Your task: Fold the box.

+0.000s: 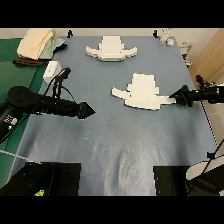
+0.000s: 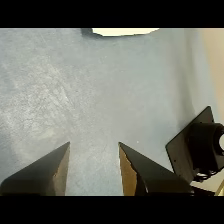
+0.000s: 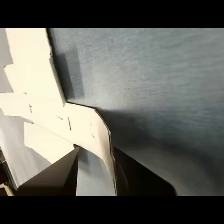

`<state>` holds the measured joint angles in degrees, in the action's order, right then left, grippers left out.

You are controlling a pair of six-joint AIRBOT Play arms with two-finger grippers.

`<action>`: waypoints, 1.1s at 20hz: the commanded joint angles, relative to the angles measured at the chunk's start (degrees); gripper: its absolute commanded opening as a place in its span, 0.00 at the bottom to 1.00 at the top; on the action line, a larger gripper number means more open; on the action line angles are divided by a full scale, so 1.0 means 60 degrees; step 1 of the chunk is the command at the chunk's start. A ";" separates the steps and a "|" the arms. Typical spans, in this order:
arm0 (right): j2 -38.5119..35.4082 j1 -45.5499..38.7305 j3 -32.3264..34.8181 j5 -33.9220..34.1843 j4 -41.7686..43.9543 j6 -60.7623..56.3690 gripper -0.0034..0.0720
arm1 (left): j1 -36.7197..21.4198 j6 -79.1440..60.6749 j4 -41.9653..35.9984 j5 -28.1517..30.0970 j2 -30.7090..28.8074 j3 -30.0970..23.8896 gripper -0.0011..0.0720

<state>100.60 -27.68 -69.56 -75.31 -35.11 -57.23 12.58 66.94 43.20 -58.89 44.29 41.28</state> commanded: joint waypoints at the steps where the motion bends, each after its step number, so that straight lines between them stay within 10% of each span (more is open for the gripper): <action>1: 0.0266 0.0284 -0.0040 -0.0280 0.0718 0.0623 0.43 | -0.0007 0.0040 -0.0004 -0.0004 -0.0004 0.0007 0.64; 3: 0.0339 0.0448 -0.0106 -0.0211 0.0761 0.0616 0.40 | -0.0011 0.0040 -0.0004 -0.0004 -0.0004 0.0007 0.64; 6: 0.0342 0.0550 -0.0495 -0.0262 0.0856 0.0612 0.05 | -0.0011 0.0073 0.0004 -0.0036 -0.0007 0.0007 0.64; 10: 0.0073 0.0765 -0.0361 -0.1020 0.1195 0.0335 0.04 | -0.0007 0.0073 -0.0069 0.0095 -0.0004 0.0007 0.64; 22: -0.6849 0.4947 0.7344 0.2007 0.1348 -0.0849 0.04 | -0.0025 0.0565 -0.0193 -0.0535 0.0007 0.0022 0.64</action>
<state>69.84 -4.67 -33.54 -68.14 -24.93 -58.24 12.40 69.67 41.91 -60.47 44.27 41.36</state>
